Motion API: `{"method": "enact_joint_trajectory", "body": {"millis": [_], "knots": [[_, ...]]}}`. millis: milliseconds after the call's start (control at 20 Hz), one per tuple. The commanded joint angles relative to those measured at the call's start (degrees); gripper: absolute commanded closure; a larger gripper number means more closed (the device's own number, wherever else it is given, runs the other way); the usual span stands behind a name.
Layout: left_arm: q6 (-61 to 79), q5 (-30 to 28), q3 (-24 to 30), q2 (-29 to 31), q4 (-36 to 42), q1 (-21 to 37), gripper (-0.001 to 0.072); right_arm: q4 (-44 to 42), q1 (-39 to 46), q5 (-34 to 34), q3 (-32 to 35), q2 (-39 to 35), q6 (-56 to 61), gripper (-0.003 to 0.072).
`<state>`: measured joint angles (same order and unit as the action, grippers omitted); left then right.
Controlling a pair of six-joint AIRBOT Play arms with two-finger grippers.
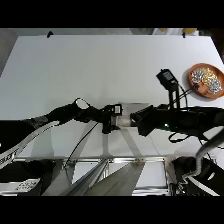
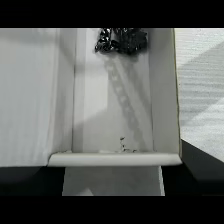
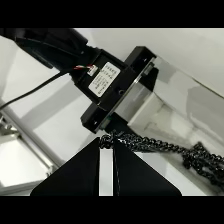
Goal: Fold the box and place the chain.
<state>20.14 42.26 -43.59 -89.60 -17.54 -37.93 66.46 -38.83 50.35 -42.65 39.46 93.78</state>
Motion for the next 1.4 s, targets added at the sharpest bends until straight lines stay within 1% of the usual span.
{"method": "enact_joint_trajectory", "body": {"millis": [0, 250, 400, 450, 500, 550, 650, 800, 900, 950, 1000, 1050, 1100, 1200, 1300, 1350], "knots": [[0.02, -0.02, -0.02, 0.04, -0.02, -0.02, 0.0395, 4.28, -2.29, -1.86, -0.04, 4.79, 4.28, 0.0669], [0.02, -0.02, 0.00, 0.04, -0.02, -0.02, 0.0395, 13.99, -2.27, -1.79, -0.04, 9.84, 13.64, 0.0669], [0.02, -0.02, 0.00, 0.04, -0.02, -0.02, 0.0395, 14.73, -2.29, -1.84, -0.04, 14.71, 14.43, 0.0667], [0.02, -0.02, -0.02, 0.04, -0.02, -0.02, 0.0395, 14.75, -2.29, -2.03, -0.04, 16.39, 14.43, 0.0627], [0.02, -0.02, -0.02, 0.04, -0.02, -0.02, 0.0395, 14.75, -2.27, -2.27, -0.04, 17.94, 14.36, 0.0528], [0.02, -0.02, 0.00, 0.04, -0.02, -0.02, 0.0395, 14.75, -2.27, -2.45, -0.07, 18.62, 13.97, 0.0496], [0.02, -0.04, -0.02, 0.04, -0.04, -0.02, 0.0395, 14.80, -2.21, -0.96, -1.07, 18.01, 12.44, 0.0496], [0.02, -0.04, -0.02, 0.04, -0.02, -0.02, 0.0395, 14.84, 0.90, 7.06, -6.84, 15.19, 8.66, 0.0498], [0.02, -0.02, 0.00, 0.04, -0.02, -0.02, 0.0395, 15.54, 5.68, 12.96, -10.10, 13.29, 7.39, 0.0535], [0.02, -0.02, -0.02, 0.04, -0.02, -0.02, 0.0395, 16.85, 8.33, 14.80, -10.34, 12.37, 6.78, 0.0574], [0.02, -0.02, 0.00, 0.04, -0.02, 0.00, 0.0395, 18.38, 10.80, 16.96, -10.32, 12.17, 6.16, 0.0648], [0.02, -0.02, -0.02, 0.04, -0.02, -0.02, 0.0395, 20.46, 13.25, 19.19, -10.01, 12.33, 6.19, 0.0652], [0.02, -0.02, -0.02, 0.04, -0.02, 0.00, 0.0395, 21.92, 15.32, 19.89, -9.18, 12.44, 6.21, 0.0655], [0.02, -0.02, -0.02, 0.04, -0.02, -0.02, 0.0395, 22.25, 19.02, 19.43, -6.27, 12.72, 6.25, 0.0668], [0.02, -0.02, -0.02, 0.04, -0.02, 0.00, 0.0395, 22.25, 21.51, 15.87, -2.03, 12.74, 6.80, 0.0664], [0.02, -0.02, -0.02, 0.04, -0.02, -0.02, 0.0395, 22.25, 22.36, 13.79, 0.09, 12.76, 6.88, 0.0606]]}}
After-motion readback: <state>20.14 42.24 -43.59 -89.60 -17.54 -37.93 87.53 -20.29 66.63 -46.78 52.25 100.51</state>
